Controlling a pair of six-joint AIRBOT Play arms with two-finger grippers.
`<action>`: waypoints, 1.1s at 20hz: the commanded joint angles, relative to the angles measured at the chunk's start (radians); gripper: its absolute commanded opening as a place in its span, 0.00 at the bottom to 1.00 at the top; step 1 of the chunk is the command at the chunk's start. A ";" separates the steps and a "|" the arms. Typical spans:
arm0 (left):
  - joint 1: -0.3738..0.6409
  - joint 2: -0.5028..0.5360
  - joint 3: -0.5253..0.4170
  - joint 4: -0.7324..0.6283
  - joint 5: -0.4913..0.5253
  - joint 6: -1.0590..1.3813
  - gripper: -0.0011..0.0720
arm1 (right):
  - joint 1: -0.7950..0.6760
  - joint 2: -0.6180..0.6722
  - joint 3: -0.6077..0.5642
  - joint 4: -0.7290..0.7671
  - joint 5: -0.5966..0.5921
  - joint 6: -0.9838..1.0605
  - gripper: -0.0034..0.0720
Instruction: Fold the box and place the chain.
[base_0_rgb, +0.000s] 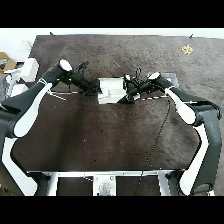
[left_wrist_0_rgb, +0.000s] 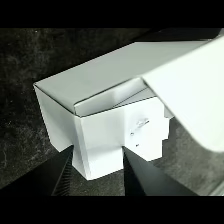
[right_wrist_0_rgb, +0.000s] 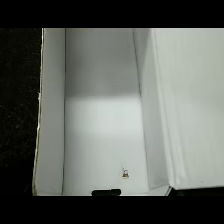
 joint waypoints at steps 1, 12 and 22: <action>-0.035 0.000 0.031 0.131 0.014 -0.105 0.47 | 0.001 -0.001 0.000 0.000 0.000 0.000 0.64; -0.105 -0.017 0.096 0.346 0.045 -0.278 0.47 | 0.001 -0.001 0.000 0.000 0.000 0.000 0.64; -0.234 -0.185 0.393 0.690 -0.255 -0.512 0.47 | 0.001 -0.001 0.000 0.000 0.000 0.000 0.64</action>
